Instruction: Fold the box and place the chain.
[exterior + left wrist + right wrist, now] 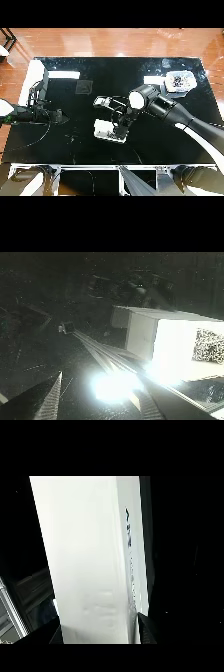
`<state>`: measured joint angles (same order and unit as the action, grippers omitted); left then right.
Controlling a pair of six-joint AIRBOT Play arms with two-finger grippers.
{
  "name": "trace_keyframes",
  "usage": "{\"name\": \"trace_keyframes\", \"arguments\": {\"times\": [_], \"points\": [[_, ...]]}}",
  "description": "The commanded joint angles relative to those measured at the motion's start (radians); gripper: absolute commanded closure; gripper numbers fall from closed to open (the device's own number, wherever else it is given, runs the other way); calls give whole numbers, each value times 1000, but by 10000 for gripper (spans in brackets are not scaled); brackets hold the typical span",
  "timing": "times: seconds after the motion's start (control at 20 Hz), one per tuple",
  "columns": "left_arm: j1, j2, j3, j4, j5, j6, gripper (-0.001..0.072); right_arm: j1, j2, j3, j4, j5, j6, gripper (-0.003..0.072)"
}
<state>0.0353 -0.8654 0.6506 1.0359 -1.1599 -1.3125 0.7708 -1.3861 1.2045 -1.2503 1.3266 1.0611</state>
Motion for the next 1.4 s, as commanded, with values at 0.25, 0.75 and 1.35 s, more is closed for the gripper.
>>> {"name": "trace_keyframes", "arguments": {"times": [0.25,0.75,1.35], "points": [[0,0,0,0,1,0,139,51,-1,0,-103,-59,0,216],[0,0,0,0,2,0,139,45,7,135,-60,114,88,-22],[0,0,0,0,1,0,139,-23,2,67,2,42,117,-24]]}}
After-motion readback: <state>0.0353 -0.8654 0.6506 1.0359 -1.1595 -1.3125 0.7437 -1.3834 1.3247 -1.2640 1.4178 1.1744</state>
